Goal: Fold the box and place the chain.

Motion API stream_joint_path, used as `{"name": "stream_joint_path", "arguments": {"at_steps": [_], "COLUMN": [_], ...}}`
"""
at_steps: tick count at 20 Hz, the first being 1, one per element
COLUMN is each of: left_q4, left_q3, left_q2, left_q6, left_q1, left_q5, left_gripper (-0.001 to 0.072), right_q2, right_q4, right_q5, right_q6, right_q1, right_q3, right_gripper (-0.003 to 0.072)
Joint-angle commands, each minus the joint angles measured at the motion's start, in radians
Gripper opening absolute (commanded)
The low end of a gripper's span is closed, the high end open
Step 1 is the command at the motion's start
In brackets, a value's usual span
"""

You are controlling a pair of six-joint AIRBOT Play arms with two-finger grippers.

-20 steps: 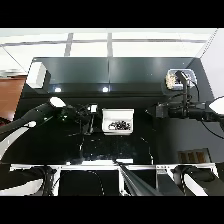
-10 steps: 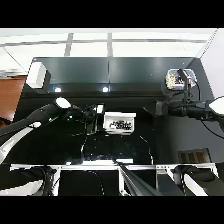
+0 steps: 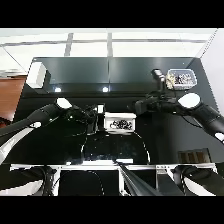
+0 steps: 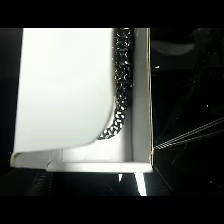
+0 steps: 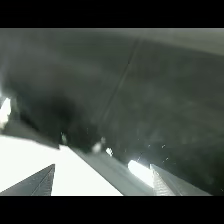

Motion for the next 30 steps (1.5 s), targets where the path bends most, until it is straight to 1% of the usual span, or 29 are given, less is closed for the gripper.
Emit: {"name": "stream_joint_path", "arguments": {"at_steps": [1, 2, 4, 8, 10, 11, 12, 21, 22, 23, 24, 26, 27, 30], "left_q4": [0.003, 0.003, 0.003, 0.008, 0.009, 0.009, 0.009, 0.010, 0.010, 0.010, 0.010, 0.010, 0.010, 0.010], "left_q3": [0.001, 0.001, 0.001, 0.001, 0.001, 0.001, 0.001, 0.001, 0.001, 0.001, 0.001, 0.001, 0.001, 0.001], "left_q2": [-0.001, -0.001, -0.001, -0.001, -0.001, -0.001, -0.001, -0.001, -0.001, -0.001, -0.001, -0.001, -0.001, -0.001], "left_q6": [0.000, 0.000, 0.000, 0.000, 0.000, 0.000, 0.000, 0.000, 0.000, 0.000, 0.000, 0.000, 0.000, 0.000], "left_q1": [0.000, 0.000, 0.000, -0.003, -0.003, -0.003, -0.003, -0.003, -0.003, -0.003, -0.003, -0.003, -0.003, -0.003], "left_q5": [0.003, 0.003, 0.003, 0.003, 0.003, 0.003, 0.003, 0.003, 0.003, 0.003, 0.003, 0.003, 0.003, 0.003], "left_gripper": [0.0390, 0.0390, 0.0391, 0.0390, 0.0391, 0.0390, 0.0391, 0.0390, 0.0391, 0.0391, 0.0391, 0.0390, 0.0390, 0.0391], "right_q2": [-0.027, -0.024, -0.024, -0.025, -0.026, -0.027, -0.032, -0.071, -0.071, -0.071, -0.072, -0.072, -0.072, -0.072], "right_q4": [-0.072, -0.076, -0.076, -0.156, -0.156, -0.157, -0.157, -0.154, -0.155, -0.159, -0.162, -0.175, -0.184, -0.188], "right_q5": [0.156, 0.195, 0.229, 0.230, 0.221, 0.219, 0.215, 0.207, 0.207, 0.208, 0.208, 0.208, 0.209, 0.208], "right_q6": [-0.353, -0.427, -0.469, -0.597, -0.599, -0.604, -0.612, -0.615, -0.605, -0.580, -0.570, -0.564, -0.563, -0.560], "right_q1": [0.034, 0.035, 0.048, 0.124, 0.128, 0.128, 0.128, 0.129, 0.129, 0.129, 0.129, 0.129, 0.129, 0.129], "right_q3": [0.035, 0.049, 0.052, 0.052, 0.052, 0.052, 0.052, 0.052, 0.052, 0.052, 0.052, 0.052, 0.052, 0.052], "right_gripper": [0.0698, 0.0698, 0.0698, 0.0698, 0.0697, 0.0654, 0.0650, 0.0649, 0.0535, 0.0358, 0.0299, 0.0294, 0.0191, 0.0191]}}
